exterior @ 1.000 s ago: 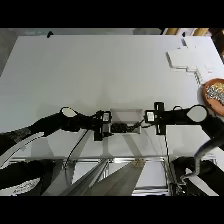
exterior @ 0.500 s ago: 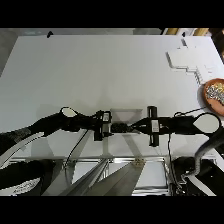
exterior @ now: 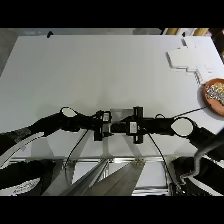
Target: Fold the box and place the chain.
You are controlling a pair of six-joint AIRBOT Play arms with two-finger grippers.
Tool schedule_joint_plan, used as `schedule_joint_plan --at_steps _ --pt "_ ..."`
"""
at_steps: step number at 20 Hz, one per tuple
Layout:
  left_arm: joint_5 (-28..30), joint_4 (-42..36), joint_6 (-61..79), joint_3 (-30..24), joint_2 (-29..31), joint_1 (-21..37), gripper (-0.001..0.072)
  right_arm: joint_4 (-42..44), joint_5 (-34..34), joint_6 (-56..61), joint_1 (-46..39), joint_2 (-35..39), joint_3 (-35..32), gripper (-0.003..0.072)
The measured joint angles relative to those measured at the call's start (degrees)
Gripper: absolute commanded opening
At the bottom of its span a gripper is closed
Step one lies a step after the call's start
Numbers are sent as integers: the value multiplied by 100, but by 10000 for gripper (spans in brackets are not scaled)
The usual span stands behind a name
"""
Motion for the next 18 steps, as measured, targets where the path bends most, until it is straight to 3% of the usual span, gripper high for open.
schedule_joint_plan --at_steps 5,11,14,18 --pt "2 0 0 0 0 0 330 -247 844 15 -820 94 367 179" --pt "2 0 0 0 0 0 330 -1969 2177 328 -2328 328 428 156" --pt "2 0 0 0 0 0 330 -2430 2312 374 -2680 315 136 163" --pt "0 0 0 0 0 0 330 -2323 2144 72 -2839 179 -251 272"
